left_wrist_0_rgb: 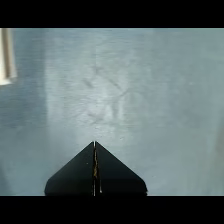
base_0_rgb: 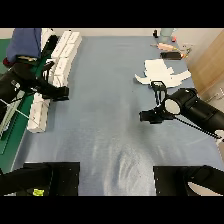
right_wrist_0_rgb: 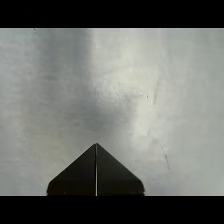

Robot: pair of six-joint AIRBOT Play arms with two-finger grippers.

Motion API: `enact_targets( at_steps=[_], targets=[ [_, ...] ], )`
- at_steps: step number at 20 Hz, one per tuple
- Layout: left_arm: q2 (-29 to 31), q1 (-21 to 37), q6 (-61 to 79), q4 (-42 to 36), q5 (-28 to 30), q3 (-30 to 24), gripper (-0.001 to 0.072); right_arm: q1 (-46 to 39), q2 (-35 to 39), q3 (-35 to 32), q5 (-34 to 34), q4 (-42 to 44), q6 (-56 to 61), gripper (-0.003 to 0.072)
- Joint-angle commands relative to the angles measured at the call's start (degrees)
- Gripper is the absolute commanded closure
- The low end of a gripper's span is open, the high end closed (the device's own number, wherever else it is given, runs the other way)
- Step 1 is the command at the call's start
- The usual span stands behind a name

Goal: Fold the box.

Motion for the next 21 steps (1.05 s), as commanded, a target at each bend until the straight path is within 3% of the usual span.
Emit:
enact_targets(
  at_steps=[1,4,9,21],
  targets=[
    [0.11,-10.97,0.39,0.57,1.66,4.61,0.0695,-0.59,-3.41,4.83,-2.34,1.53,-4.11,0.0683],
    [-0.04,-19.28,-1.01,0.81,5.68,5.27,0.0694,-1.97,-9.84,13.03,-2.14,3.23,-6.16,0.0683],
    [-1.64,-25.83,-2.36,0.81,5.38,5.25,0.0693,-2.03,-17.84,22.53,-2.14,4.96,-6.56,0.0684],
    [-1.62,-26.51,-2.4,0.52,4.26,5.27,0.0693,-2.05,-18.08,22.84,-1.97,6.05,-6.54,0.0684]
  ],
)
